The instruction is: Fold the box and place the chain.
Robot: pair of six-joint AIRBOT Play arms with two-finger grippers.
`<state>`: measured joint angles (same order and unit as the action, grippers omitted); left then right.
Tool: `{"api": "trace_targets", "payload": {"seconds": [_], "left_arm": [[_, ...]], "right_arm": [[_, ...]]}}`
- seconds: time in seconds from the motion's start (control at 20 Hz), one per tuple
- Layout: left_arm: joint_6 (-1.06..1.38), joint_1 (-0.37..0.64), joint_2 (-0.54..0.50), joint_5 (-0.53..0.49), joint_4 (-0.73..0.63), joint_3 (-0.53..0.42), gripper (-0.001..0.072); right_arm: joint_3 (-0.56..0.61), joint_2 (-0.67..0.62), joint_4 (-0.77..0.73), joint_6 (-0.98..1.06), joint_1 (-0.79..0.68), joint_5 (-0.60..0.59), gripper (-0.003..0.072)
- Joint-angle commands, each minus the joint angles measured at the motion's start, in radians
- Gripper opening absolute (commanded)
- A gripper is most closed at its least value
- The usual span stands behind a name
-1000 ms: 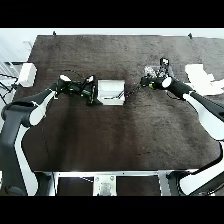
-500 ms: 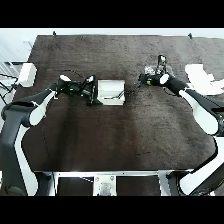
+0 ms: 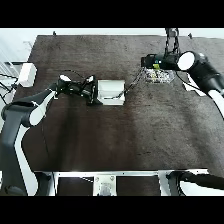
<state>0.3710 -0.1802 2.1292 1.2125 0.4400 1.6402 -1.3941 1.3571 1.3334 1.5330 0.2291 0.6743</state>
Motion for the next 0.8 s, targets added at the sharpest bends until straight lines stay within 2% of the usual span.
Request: {"api": "trace_targets", "payload": {"seconds": [0.0, 0.5, 0.6, 0.75], "left_arm": [[0.0, 0.0, 0.0, 0.0, 0.0, 0.0, 0.0527], [0.0, 0.0, 0.0, 0.0, 0.0, 0.0, 0.0527], [0.0, 0.0, 0.0, 0.0, 0.0, 0.0, 0.0527], [0.0, 0.0, 0.0, 0.0, 0.0, 0.0, 0.0527]], "right_arm": [[0.001, -0.107, 0.044, 0.004, 0.091, 0.06, 0.0008], [0.022, -0.099, 0.043, 0.051, 0.304, 0.057, 0.0009], [0.037, -0.083, 0.041, 0.061, 0.32, 0.02, 0.0009], [0.096, -0.058, 0.036, 0.072, 0.346, -0.1, 0.0009]]}}
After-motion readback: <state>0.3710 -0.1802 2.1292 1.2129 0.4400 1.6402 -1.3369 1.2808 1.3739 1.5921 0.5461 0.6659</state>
